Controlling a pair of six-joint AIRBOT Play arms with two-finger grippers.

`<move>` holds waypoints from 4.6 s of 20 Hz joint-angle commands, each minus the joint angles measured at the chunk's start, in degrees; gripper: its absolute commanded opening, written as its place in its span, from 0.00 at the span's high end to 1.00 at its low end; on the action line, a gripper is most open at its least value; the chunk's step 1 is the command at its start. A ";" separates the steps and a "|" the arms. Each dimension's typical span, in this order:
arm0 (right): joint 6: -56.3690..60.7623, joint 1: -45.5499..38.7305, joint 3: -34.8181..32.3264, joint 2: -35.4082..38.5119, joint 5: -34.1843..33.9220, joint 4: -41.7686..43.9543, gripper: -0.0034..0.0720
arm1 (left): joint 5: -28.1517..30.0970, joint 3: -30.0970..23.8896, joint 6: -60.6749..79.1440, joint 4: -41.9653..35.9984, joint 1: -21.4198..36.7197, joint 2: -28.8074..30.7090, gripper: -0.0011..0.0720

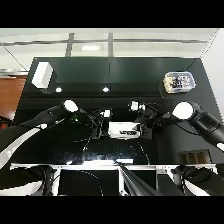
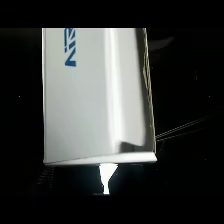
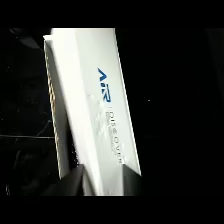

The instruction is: Fold the box and place the chain.

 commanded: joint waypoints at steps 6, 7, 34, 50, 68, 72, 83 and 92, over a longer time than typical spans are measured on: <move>0.02 0.07 -1.42 0.02 0.42 0.44 0.65 | 0.04 0.02 0.15 0.09 -0.09 0.04 0.49; 0.02 0.07 -1.49 0.02 0.37 0.44 0.65 | 0.04 0.02 0.15 0.09 -0.09 0.04 0.49; 1.42 0.07 -3.76 0.02 0.74 0.44 0.50 | 0.04 0.02 0.15 0.09 -0.09 0.04 0.49; 38.34 -3.30 -3.96 8.76 4.72 2.32 0.91 | 0.04 0.02 0.15 0.09 -0.09 0.04 0.49; 39.71 -3.28 -9.18 -8.68 -6.45 22.36 0.94 | 0.04 0.02 0.15 0.07 -0.09 0.04 0.49; 35.34 -3.39 -9.05 -8.20 -4.85 24.74 0.94 | -0.07 0.02 0.15 0.07 -0.07 0.04 0.49; 36.85 -19.96 -1.40 9.42 21.27 24.11 0.94 | -0.42 0.02 0.13 0.17 0.11 0.31 0.11; 36.79 -34.77 -1.55 14.82 20.92 10.45 0.94 | -7.76 0.04 -19.06 9.75 3.85 13.62 0.01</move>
